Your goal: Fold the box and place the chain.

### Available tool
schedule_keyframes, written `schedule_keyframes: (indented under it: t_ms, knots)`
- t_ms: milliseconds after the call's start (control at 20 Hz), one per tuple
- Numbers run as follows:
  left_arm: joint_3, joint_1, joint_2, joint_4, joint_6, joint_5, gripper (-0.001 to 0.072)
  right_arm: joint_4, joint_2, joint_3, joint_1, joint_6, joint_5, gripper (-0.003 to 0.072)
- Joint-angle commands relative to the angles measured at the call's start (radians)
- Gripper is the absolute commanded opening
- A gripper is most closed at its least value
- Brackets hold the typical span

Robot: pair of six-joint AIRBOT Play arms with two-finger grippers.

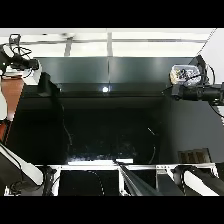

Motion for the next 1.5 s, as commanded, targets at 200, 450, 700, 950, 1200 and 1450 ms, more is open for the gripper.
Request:
schedule_keyframes:
  t_ms: [200, 450, 700, 950, 1200, 1450]
  knots:
    - [0.09, -0.008, -0.042, -0.034, 0.04, -0.068, 0.0711, -0.064, 0.0, 0.0, 0.073, 0.018, -0.101, 0.0015]
    - [0.09, -0.012, 0.195, -0.022, -0.115, -0.2, 0.0684, -0.052, 0.0, 0.0, 0.092, 0.008, -0.152, 0.0015]
    - [-0.067, -0.045, 0.47, -0.301, -0.158, -0.403, 0.0024, -0.126, -0.001, 0.046, 0.214, -0.002, -0.221, 0.0015]
    - [-0.602, -0.243, 0.907, -0.275, -0.136, -0.147, 0.0024, -0.289, -0.002, 0.121, 0.227, 0.048, -0.238, 0.0015]
    - [-1.198, -0.321, 1.297, -0.215, -0.137, 0.13, 0.0024, -0.473, -0.03, 0.031, 0.226, 0.057, -0.49, 0.0015]
    - [-1.437, -0.322, 1.486, -0.209, -0.137, 0.32, 0.0025, -0.47, -0.031, 0.012, 0.227, 0.054, -0.513, 0.0015]
